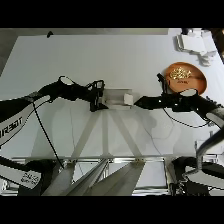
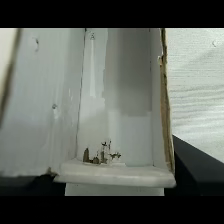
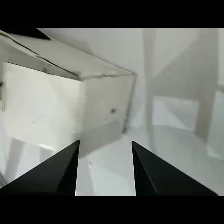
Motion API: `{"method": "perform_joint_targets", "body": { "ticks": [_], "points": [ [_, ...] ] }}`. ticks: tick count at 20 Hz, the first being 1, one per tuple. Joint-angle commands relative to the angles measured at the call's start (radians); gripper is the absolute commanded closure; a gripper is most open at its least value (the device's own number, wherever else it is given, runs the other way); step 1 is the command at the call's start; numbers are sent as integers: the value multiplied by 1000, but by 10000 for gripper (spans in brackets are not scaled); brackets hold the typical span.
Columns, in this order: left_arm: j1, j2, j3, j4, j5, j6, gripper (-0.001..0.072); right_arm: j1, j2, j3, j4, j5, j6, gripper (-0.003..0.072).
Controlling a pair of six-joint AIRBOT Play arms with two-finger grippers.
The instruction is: Fold the box and place the chain.
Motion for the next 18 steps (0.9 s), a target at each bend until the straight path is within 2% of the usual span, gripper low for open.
{"method": "perform_joint_targets", "body": {
  "ticks": [1,6,7,8,11,14,18],
  "points": [
    [0,1,0,0,0,0,492,2,15,0,87,18,-18,311],
    [0,1,0,0,0,0,492,67,21,1,111,-3,-18,298],
    [0,1,0,0,0,0,492,83,21,1,111,-15,-16,225],
    [0,1,0,0,0,0,492,99,21,1,111,-31,-17,184],
    [0,1,0,0,0,0,492,136,21,2,72,-113,-13,184],
    [0,1,0,0,0,0,492,165,21,16,-35,-209,57,185],
    [0,1,0,0,0,0,492,207,21,58,-290,-285,278,186]
  ]
}}
